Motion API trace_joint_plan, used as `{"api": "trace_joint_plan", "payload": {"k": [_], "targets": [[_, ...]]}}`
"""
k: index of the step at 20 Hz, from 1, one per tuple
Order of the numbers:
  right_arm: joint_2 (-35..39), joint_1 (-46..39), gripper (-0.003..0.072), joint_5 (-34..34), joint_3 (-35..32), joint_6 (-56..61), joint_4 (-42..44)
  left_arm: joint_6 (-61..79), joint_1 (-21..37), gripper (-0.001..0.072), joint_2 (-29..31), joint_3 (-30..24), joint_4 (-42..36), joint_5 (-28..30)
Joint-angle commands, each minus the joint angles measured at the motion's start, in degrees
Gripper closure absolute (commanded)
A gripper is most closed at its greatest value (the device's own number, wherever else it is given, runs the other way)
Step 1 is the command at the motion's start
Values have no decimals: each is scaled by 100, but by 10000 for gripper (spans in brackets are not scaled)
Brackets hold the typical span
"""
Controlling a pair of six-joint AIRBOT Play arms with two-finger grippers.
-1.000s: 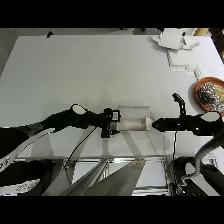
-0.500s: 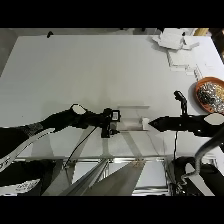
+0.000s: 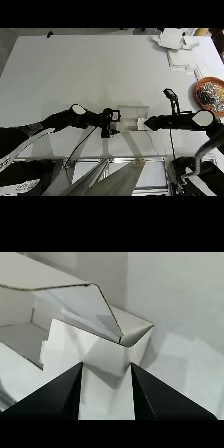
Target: Fold the box and place the chain.
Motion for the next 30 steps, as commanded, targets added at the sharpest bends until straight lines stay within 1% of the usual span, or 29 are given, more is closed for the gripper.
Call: {"api": "trace_joint_plan", "payload": {"k": [1, 5, 7, 9, 11, 20, 21, 22, 26, 27, 29, 30], "targets": [[-101, 719, 346, -238, 367, 1593, -1091, 0, 0, 503, -2, 2, 2, 0], [-844, 1578, 339, -201, 872, 2586, -1716, 0, 0, 503, -2, 2, 2, -2], [-1209, 1934, 271, 42, 1150, 3257, -2293, 0, 0, 503, -2, 2, 2, -2], [-1480, 2184, 271, 358, 1366, 3936, -2914, 0, 0, 503, -2, 2, 2, -2], [-1674, 2310, 274, 529, 1502, 4430, -3294, 0, 0, 503, -2, 2, 2, 0], [-2269, 2472, 286, 332, 1528, 5425, -3438, 0, 0, 503, -2, 2, 0, -2], [-2269, 2498, 316, 256, 1534, 5425, -3456, 0, 0, 503, -2, 2, 2, 0], [-2269, 2520, 363, 181, 1545, 5427, -3453, 0, 0, 503, -2, 2, 0, 0], [-2306, 2527, 373, 146, 1550, 5720, -3436, 0, 0, 503, -2, 2, 2, 0], [-2337, 2527, 395, 254, 1550, 5711, -3453, 0, 0, 503, -2, 2, 2, 0], [-2363, 2527, 451, 415, 1550, 5665, -3456, 0, 0, 503, -2, 2, 2, 0], [-2363, 2527, 531, 455, 1550, 5646, -3456, 0, 0, 503, -2, 2, 2, 0]]}}
